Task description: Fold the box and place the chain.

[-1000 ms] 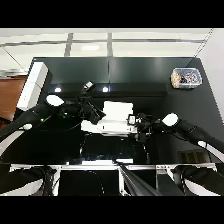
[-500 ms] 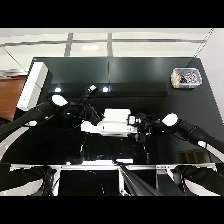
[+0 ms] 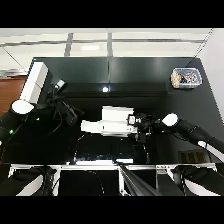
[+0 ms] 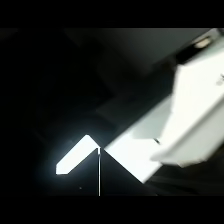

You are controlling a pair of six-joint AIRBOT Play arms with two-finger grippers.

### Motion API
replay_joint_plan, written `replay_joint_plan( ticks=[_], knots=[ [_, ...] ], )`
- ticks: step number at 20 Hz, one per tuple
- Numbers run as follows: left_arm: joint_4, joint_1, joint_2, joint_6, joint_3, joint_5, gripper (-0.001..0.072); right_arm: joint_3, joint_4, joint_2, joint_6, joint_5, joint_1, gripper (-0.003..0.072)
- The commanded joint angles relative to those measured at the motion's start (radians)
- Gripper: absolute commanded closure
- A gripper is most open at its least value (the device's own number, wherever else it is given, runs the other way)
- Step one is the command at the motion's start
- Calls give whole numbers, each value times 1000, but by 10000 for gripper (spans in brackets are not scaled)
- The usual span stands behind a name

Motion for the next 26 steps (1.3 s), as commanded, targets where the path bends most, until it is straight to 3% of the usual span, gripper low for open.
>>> replay_joint_plan(
  ticks=[1,2,4,6,12,15,19,20,21,22,23,26],
  knots=[
    [-41,17,35,299,-53,-148,246,0,0,-1,0,0,0,557],
    [-4,-13,27,347,-53,-116,4,0,0,0,0,0,0,556],
    [90,-93,13,505,-53,9,1,0,0,-1,0,0,0,556],
    [76,-153,-41,602,-44,79,2,0,0,0,0,0,0,557],
    [79,-299,-231,707,20,119,2,0,0,0,0,0,0,557],
    [51,-318,-262,707,27,165,2,0,1,0,0,0,0,556],
    [-48,-317,-278,707,29,155,6,0,1,0,0,0,0,556],
    [-53,-317,-277,707,29,155,89,0,1,0,0,0,0,556],
    [-50,-316,-277,706,29,155,282,0,1,-1,0,0,0,556],
    [-49,-317,-277,704,29,152,390,0,1,0,0,0,0,556],
    [-49,-317,-277,701,31,129,454,0,1,-1,0,0,0,556],
    [-56,-317,-277,701,36,59,469,0,1,-1,0,0,0,556]
  ],
)
